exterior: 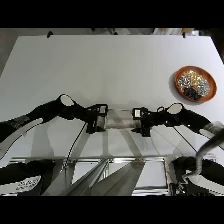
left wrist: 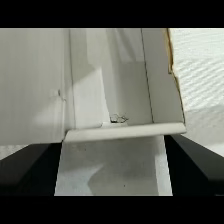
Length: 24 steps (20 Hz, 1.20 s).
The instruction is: Fold the box and place the chain.
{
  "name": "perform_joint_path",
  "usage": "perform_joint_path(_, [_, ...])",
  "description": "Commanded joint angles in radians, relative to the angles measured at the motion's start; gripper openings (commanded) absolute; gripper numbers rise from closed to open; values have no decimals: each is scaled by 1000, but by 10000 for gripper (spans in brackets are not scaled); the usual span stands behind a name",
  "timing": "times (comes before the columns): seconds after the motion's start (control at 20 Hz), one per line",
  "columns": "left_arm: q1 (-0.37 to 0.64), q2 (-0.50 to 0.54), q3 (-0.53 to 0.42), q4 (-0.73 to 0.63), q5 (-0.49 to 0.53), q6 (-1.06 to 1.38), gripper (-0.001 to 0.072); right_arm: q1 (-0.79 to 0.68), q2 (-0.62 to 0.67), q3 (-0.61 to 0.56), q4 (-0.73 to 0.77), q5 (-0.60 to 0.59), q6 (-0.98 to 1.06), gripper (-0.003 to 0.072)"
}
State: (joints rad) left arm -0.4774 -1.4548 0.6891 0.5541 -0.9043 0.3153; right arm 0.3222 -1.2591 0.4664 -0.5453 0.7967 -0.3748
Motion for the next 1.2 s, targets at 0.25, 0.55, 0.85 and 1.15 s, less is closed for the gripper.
perform_joint_path(0.25, [-37,-2,0,-74,32,-2,707,0,1,1,0,0,0,315])
perform_joint_path(0.55, [-42,-27,0,-93,49,-27,683,0,1,1,0,0,0,315])
perform_joint_path(0.85, [-41,-27,0,-89,32,-27,183,0,1,1,0,0,0,315])
perform_joint_path(1.15, [-42,-26,0,-90,32,-27,209,0,1,1,0,0,0,315])
